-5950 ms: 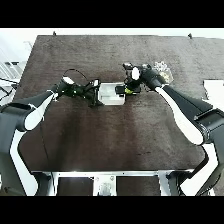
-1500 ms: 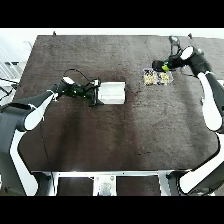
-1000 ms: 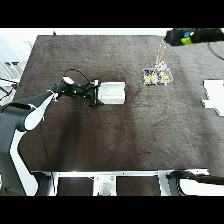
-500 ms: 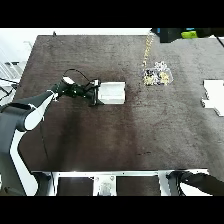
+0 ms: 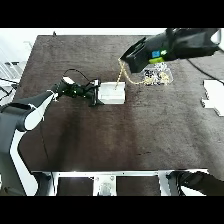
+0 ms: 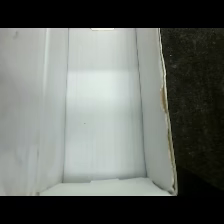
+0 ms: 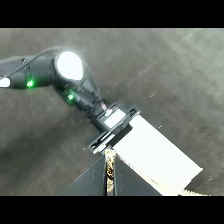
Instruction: Fold the box and place the chain.
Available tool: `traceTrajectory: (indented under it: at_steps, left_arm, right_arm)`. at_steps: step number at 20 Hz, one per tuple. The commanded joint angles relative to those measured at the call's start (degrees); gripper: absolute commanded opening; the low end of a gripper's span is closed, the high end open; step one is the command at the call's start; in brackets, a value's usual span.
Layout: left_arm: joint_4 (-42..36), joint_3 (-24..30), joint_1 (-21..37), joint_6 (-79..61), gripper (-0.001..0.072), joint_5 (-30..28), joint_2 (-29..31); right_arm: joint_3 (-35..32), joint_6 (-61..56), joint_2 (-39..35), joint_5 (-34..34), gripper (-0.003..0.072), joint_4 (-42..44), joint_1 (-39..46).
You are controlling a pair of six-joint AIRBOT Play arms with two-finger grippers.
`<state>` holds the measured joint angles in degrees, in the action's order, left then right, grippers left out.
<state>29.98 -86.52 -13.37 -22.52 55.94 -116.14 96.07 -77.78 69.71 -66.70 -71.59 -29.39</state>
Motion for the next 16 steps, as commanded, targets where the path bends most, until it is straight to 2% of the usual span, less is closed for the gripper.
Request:
traceTrajectory:
  at_steps: [1, 6, 11, 16]
  left_arm:
    - [0.00, 0.02, 0.02, 0.00, 0.0346, 0.02, -0.02]
    - [0.00, 0.02, 0.02, 0.00, 0.0346, 0.02, -0.02]
    - [0.00, 0.02, 0.02, 0.02, 0.0345, 0.02, -0.02]
    - [0.00, 0.02, 0.00, 0.00, 0.0345, 0.02, -0.02]
  right_arm:
    - [-6.25, -0.17, -0.02, 4.76, 0.0009, 2.47, -0.87]
    - [-15.82, -0.17, 0.15, 17.44, 0.0009, 4.11, -0.85]
    - [-20.31, 0.31, 3.67, 25.88, 0.0008, 4.04, -0.74]
    - [-20.55, 0.46, 10.49, 27.93, 0.0008, 3.89, 0.33]
